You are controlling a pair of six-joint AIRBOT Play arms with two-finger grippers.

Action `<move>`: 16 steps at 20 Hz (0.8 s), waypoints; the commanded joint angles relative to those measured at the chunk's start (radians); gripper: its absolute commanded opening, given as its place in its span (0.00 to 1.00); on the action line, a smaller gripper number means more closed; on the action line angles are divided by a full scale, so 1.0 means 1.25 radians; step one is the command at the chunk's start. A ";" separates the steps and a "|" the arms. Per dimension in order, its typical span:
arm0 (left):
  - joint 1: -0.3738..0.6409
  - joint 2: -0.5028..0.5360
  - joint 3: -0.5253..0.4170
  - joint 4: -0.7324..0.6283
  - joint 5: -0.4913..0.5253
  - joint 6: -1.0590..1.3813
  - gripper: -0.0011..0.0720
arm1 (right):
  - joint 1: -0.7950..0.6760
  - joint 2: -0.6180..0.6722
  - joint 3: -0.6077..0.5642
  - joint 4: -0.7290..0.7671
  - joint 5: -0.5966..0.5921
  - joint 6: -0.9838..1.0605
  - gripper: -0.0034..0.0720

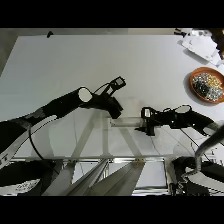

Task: Fold the box and place the chain.

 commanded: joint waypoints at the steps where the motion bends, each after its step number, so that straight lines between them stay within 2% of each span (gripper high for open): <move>1: 0.023 0.084 0.001 0.049 0.009 0.009 0.33 | 0.000 0.000 0.000 0.001 0.000 0.000 0.43; 3: 0.053 0.146 0.001 0.130 -0.068 0.009 0.36 | 0.000 0.000 0.000 0.001 -0.001 0.000 0.43; 4: 0.069 0.172 0.001 0.187 -0.128 0.007 0.53 | 0.000 0.000 0.000 0.001 0.000 0.000 0.43; 5: 0.081 0.187 0.001 0.243 -0.193 -0.001 0.59 | 0.000 0.000 0.000 0.001 0.000 0.000 0.43; 7: 0.089 0.188 0.000 0.333 -0.335 0.000 0.59 | 0.000 0.000 0.000 0.001 0.000 0.000 0.43; 9: 0.088 0.168 -0.004 0.358 -0.412 0.006 0.58 | 0.000 0.000 0.000 0.001 0.000 0.000 0.43; 13: 0.062 0.126 -0.023 0.353 -0.389 0.048 0.58 | 0.000 0.000 0.000 0.001 -0.001 0.000 0.43; 16: 0.018 0.091 -0.023 0.358 -0.333 0.084 0.58 | 0.000 0.000 0.000 0.001 0.000 0.000 0.43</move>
